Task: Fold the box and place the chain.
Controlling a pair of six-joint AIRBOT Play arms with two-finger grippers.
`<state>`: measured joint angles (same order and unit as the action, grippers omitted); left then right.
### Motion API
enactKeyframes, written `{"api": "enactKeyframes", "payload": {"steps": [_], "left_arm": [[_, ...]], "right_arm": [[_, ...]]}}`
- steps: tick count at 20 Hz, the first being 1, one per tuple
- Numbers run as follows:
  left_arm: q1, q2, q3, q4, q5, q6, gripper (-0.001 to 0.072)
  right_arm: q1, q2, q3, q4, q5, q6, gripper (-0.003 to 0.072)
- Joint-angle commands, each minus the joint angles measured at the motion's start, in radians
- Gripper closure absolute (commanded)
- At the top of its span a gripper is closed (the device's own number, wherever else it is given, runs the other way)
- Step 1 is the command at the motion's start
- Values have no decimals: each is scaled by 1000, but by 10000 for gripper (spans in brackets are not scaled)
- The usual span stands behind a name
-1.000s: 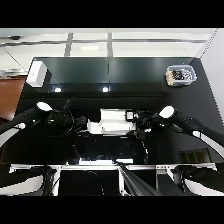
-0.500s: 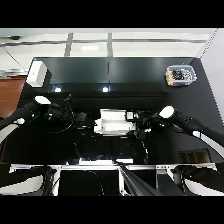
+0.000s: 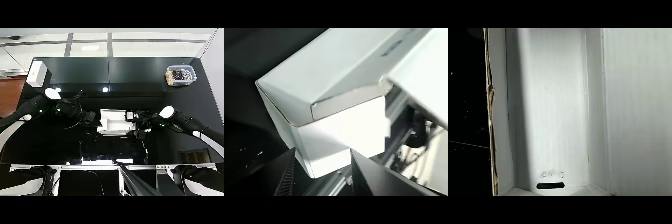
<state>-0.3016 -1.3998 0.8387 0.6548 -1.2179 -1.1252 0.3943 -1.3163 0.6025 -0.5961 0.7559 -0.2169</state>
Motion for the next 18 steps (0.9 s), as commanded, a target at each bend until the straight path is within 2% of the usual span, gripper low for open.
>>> {"api": "enactKeyframes", "payload": {"steps": [1, 7, 13, 18], "left_arm": [[-67, 0, 61, 124, 43, -181, 306], [-141, 0, 101, 182, 118, -301, 308], [-199, 0, 107, 307, 123, -420, 309], [-237, 0, 107, 314, 174, -447, 312]], "right_arm": [[1, 0, 1, 0, 0, 0, 601], [0, 0, 1, 0, 0, 0, 600], [1, 0, 1, 0, 0, 0, 600], [0, 0, 1, 0, 0, 0, 600]]}}
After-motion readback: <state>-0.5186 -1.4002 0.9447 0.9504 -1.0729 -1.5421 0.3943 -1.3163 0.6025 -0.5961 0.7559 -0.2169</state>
